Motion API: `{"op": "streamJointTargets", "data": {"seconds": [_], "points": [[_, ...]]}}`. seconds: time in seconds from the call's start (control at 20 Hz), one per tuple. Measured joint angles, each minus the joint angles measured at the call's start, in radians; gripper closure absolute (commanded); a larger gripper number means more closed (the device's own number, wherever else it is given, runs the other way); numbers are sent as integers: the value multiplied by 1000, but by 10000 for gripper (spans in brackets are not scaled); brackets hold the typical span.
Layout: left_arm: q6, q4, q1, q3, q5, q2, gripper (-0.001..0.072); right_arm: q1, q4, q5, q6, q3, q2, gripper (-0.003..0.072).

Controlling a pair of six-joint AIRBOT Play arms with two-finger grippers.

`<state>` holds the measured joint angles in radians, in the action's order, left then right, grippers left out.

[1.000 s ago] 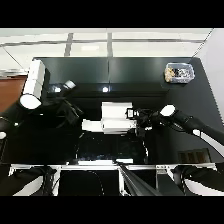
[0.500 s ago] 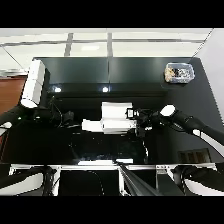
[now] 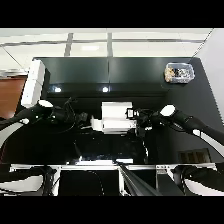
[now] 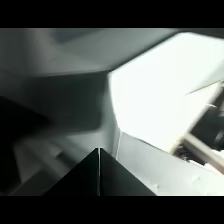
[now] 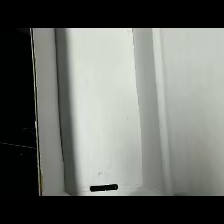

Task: Fold the box and place the chain.

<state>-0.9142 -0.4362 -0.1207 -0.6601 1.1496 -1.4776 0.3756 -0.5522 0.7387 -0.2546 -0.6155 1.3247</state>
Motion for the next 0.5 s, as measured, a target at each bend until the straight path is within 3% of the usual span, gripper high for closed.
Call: {"op": "streamJointTargets", "data": {"seconds": [0.1,0.15,0.5], "points": [[23,34,-5,-26,42,-2,283,0,0,0,0,0,0,551],[30,42,-10,-38,56,-3,257,0,0,0,0,0,0,551],[10,35,-95,-117,92,-5,263,0,0,0,0,0,0,551]]}}
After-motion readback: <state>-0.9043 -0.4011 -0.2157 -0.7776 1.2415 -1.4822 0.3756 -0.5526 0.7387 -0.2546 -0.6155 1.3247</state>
